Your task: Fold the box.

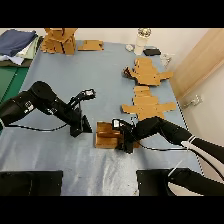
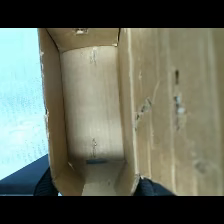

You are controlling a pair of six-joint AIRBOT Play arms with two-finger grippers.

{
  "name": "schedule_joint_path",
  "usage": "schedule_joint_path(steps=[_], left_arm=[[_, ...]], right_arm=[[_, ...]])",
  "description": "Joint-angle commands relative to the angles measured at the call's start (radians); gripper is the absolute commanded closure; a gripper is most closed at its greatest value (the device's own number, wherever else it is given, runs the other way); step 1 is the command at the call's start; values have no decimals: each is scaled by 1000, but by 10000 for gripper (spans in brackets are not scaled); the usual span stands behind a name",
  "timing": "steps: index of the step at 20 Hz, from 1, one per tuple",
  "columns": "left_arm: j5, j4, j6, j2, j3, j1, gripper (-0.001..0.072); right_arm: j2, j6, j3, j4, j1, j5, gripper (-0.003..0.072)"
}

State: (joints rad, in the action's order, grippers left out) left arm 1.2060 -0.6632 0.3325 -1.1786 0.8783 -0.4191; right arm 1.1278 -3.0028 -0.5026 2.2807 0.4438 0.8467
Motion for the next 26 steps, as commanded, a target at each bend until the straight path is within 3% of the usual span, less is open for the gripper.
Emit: schedule_joint_path(steps=[1, 5, 6, 7, 8, 12, 17, 19, 23, 26], left_arm=[[-97, -27, -195, -13, -3, 27, 695], [-294, 33, -190, -52, -3, 27, 693], [-311, 50, -190, -69, -3, 27, 596], [-310, 51, -187, -87, -3, 26, 115], [-297, 55, -175, -109, -3, 22, 9], [-227, 28, -188, -159, -3, 14, 5], [-148, -143, -188, -127, -3, 37, 5], [-124, -159, -310, -116, -22, 76, 8], [-94, 96, -504, -119, -161, 128, 25], [-132, 182, -599, -114, -248, 119, 25]], right_arm=[[0, 0, 0, 0, 0, 0, 170], [0, 0, 0, -4, 0, 0, 170], [0, 0, 0, -4, 0, 0, 170], [0, 0, 0, -4, 0, 0, 170], [0, 0, 0, -5, 0, 0, 171], [0, 0, 0, -7, 0, 0, 170], [0, 0, 0, -8, 0, 0, 171], [0, 0, 0, -8, 0, 0, 171], [0, 0, 0, -14, 0, 0, 171], [0, 0, 0, -15, 0, 0, 171]])
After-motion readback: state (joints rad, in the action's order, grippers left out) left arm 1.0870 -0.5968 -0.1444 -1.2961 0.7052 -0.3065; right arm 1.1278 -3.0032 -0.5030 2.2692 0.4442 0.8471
